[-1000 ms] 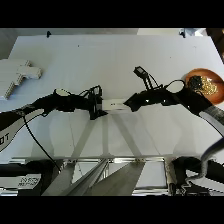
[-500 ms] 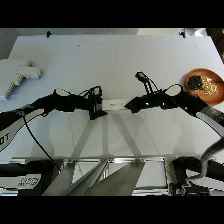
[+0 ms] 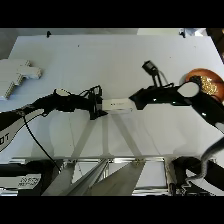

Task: Fold the box and place the chain.

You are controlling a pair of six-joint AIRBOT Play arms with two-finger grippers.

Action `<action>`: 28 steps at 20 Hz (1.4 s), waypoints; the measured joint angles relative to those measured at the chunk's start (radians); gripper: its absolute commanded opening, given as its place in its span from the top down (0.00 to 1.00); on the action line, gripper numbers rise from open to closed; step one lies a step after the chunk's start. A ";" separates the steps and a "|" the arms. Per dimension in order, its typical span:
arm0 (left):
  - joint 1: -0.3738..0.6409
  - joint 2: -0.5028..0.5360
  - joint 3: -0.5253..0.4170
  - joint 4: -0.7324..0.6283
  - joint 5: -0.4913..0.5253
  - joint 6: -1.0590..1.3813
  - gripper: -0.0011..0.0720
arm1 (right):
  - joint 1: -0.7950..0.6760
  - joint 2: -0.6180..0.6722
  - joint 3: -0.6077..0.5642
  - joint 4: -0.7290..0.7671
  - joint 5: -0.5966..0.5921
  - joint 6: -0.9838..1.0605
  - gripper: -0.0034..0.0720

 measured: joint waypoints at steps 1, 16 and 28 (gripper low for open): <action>0.000 0.000 0.000 0.000 0.000 0.000 0.47 | -0.002 0.034 0.005 -0.072 -0.014 0.065 0.94; 0.000 0.000 0.000 0.001 0.000 0.002 0.48 | -0.126 0.144 0.016 -0.651 0.080 0.541 0.88; 0.001 0.060 0.000 0.007 -0.022 -0.002 0.97 | -0.128 0.144 0.016 -0.664 0.085 0.550 0.88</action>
